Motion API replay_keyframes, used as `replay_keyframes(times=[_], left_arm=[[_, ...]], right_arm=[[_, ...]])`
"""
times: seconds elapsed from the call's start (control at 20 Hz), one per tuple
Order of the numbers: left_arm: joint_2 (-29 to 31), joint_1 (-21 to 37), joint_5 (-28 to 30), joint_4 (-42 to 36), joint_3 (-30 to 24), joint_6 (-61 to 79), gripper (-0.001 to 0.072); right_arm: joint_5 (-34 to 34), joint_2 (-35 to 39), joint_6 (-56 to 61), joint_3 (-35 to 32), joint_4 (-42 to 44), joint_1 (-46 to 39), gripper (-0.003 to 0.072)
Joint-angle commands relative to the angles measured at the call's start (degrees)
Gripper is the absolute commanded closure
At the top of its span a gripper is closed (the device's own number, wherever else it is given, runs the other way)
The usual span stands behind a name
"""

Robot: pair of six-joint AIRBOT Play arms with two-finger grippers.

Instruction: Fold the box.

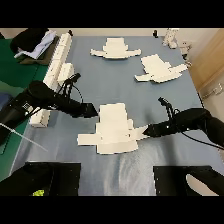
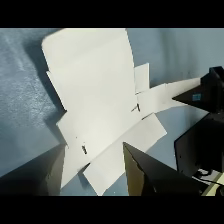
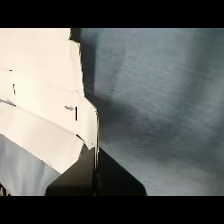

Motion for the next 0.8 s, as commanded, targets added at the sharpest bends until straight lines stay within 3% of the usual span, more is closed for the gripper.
replay_keyframes(times=[0.0,0.3,0.7,0.75], left_arm=[[-2.7,2.4,-0.3,0.0,0.0,1.0,0.0167],[-14.4,2.4,1.5,0.0,0.7,6.4,0.0167],[-27.5,2.4,-1.9,-8.0,9.4,16.7,0.0167],[-28.6,2.4,-3.0,-8.7,10.2,17.8,0.0216]], right_arm=[[6.0,5.9,2.6,-2.8,-0.2,5.8,0.0687],[5.6,6.2,4.4,-2.8,-0.4,6.7,0.0687],[4.5,6.2,4.4,-2.8,-0.4,6.7,0.0686],[4.2,6.2,4.4,-2.8,-0.4,6.7,0.0686]])
